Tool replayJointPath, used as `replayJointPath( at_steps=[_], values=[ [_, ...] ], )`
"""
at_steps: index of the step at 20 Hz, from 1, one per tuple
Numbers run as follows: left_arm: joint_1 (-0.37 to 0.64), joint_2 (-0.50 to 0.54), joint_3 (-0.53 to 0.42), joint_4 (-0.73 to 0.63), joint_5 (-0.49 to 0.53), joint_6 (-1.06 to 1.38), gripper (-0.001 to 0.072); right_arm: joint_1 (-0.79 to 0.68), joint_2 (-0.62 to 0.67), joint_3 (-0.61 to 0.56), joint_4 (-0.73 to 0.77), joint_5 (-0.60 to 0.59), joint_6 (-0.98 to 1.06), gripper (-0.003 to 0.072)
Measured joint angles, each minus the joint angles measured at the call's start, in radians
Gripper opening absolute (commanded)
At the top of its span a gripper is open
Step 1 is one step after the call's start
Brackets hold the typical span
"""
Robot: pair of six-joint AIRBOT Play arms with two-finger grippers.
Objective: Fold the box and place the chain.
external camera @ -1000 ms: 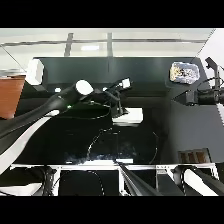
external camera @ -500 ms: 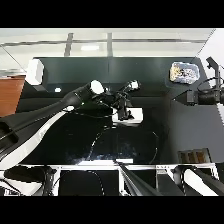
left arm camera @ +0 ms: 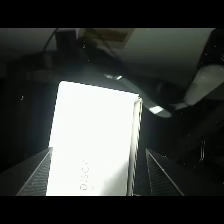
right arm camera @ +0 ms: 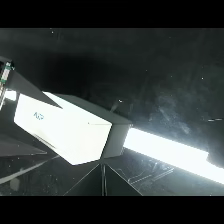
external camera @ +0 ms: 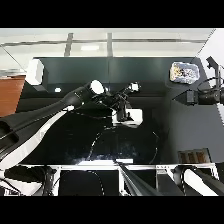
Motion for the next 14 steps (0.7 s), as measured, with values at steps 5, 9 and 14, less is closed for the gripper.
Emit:
replayJointPath(
  at_steps=[5, 9, 14],
  values=[
    [0.002, -0.001, 0.029, 0.014, -0.011, 0.000, 0.0708, 0.000, 0.000, 0.000, -0.001, 0.000, 0.000, 0.0014],
    [0.002, -0.001, 0.044, 0.013, -0.003, 0.000, 0.0708, 0.000, 0.000, 0.000, -0.003, -0.004, 0.000, 0.0015],
    [0.002, -0.016, 0.049, 0.042, -0.011, -0.045, 0.0708, 0.000, 0.000, 0.000, -0.003, -0.007, 0.000, 0.0015]
  ],
)
